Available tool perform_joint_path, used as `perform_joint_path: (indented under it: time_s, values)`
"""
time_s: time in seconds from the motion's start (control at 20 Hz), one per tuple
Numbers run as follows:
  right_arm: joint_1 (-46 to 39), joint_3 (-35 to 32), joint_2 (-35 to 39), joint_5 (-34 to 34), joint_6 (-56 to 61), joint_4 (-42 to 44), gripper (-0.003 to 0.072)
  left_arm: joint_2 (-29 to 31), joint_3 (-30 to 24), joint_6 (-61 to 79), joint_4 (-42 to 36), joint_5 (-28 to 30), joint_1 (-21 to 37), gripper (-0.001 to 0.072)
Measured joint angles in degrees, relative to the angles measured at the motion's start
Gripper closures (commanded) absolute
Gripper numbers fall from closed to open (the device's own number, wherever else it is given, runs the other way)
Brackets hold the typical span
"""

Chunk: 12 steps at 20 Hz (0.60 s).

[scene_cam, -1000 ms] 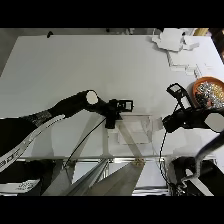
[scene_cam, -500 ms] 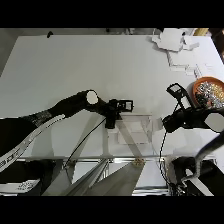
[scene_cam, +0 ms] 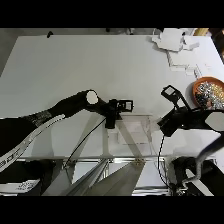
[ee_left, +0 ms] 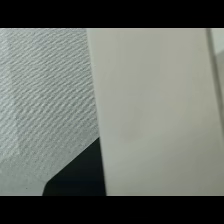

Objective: Fold the box and place the chain.

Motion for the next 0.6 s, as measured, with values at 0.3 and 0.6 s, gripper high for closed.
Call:
perform_joint_path:
  time_s: [0.3, 0.6]
  values:
    - [0.0, -0.15, 0.0, 4.42, -15.67, 9.42, 0.0468, 0.0, 0.0, 0.0, 0.0, -0.02, 0.0, 0.0699]
    - [6.19, -7.19, 2.47, -0.94, -26.23, 4.79, 0.0188, 0.0, 0.0, 0.0, -0.15, -0.02, 0.0, 0.0699]
